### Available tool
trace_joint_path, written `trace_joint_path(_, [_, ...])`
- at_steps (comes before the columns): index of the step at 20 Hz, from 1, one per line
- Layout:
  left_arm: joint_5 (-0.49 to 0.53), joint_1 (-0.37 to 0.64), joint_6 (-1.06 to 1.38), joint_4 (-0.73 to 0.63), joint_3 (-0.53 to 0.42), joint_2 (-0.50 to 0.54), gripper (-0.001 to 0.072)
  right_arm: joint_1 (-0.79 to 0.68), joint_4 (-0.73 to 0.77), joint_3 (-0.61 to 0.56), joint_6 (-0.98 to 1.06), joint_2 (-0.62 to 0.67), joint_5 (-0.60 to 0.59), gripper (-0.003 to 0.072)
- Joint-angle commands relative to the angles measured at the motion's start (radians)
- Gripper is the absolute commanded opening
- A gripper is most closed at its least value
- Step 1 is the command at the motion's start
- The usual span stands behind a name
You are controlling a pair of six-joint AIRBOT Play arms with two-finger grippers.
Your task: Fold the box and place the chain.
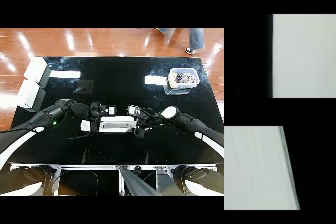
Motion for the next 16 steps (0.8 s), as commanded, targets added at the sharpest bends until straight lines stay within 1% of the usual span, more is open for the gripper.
trace_joint_path(1, [0.0, -0.001, 0.0, -0.024, 0.001, 0.001, 0.0022, 0.0, 0.0, 0.0, 0.0, -0.001, 0.0, 0.053])
trace_joint_path(3, [0.0, -0.002, -0.001, -0.024, 0.001, 0.001, 0.003, 0.0, 0.0, 0.0, 0.0, -0.001, 0.0, 0.0529])
trace_joint_path(4, [0.0, -0.002, -0.001, -0.024, 0.001, 0.002, 0.0117, 0.0, 0.0, 0.0, 0.0, -0.001, 0.0, 0.0529])
trace_joint_path(5, [0.0, -0.002, -0.017, -0.024, 0.001, 0.006, 0.0255, 0.0, 0.0, 0.0, 0.0, -0.001, 0.0, 0.0529])
trace_joint_path(6, [-0.002, -0.002, -0.05, -0.024, 0.001, 0.01, 0.0316, 0.0, 0.0, 0.0, 0.0, -0.001, 0.0, 0.0529])
trace_joint_path(8, [0.0, -0.002, -0.095, -0.023, 0.001, 0.03, 0.0336, 0.0, 0.0, 0.0, 0.0, -0.001, -0.001, 0.0529])
trace_joint_path(9, [0.0, -0.002, -0.098, -0.023, 0.001, 0.041, 0.0421, 0.0, 0.0, 0.0, 0.0, -0.001, 0.0, 0.0529])
trace_joint_path(10, [-0.002, -0.002, -0.1, -0.023, 0.001, 0.052, 0.0582, 0.0, 0.0, 0.0, 0.0, -0.001, 0.0, 0.0529])
trace_joint_path(11, [-0.005, -0.001, -0.12, -0.022, 0.001, 0.063, 0.0645, 0.0, 0.0, 0.0, 0.0, -0.001, 0.0, 0.0529])
trace_joint_path(13, [0.002, 0.0, -0.174, -0.006, 0.001, 0.083, 0.0645, 0.0, 0.0, 0.0, 0.0, -0.001, -0.001, 0.0529])
trace_joint_path(16, [0.009, 0.0, -0.298, 0.092, 0.001, 0.134, 0.0645, 0.0, 0.0, 0.0, 0.0, -0.001, 0.0, 0.0529])
